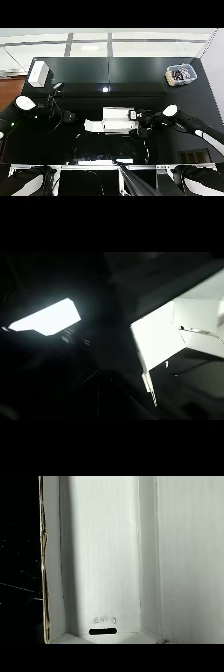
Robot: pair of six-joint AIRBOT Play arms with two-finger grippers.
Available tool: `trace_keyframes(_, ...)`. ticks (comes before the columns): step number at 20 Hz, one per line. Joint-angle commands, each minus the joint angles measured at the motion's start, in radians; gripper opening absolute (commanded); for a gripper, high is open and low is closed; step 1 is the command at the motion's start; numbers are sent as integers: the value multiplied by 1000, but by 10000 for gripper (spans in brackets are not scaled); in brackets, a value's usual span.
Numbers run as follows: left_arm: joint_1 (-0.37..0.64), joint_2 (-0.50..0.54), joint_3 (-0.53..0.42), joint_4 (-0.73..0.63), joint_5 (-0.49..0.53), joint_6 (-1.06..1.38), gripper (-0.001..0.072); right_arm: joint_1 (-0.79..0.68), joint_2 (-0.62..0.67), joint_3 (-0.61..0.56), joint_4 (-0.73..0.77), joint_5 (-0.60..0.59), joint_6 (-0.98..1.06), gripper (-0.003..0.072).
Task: Fold the box and place the chain.
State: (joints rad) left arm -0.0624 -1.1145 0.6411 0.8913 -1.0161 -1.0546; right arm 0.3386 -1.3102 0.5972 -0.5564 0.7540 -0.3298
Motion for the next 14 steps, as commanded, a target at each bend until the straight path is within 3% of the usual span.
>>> trace_keyframes(1,115,-127,-60,-237,-141,-83,27,0,0,0,0,1,-1,308)
trace_keyframes(6,-2,-288,-63,-303,-45,-73,27,0,0,0,0,1,-1,308)
trace_keyframes(10,-108,-297,-57,-381,20,-20,27,0,0,0,0,1,-1,308)
trace_keyframes(14,-118,-297,-27,-380,5,42,27,0,0,0,0,1,0,308)
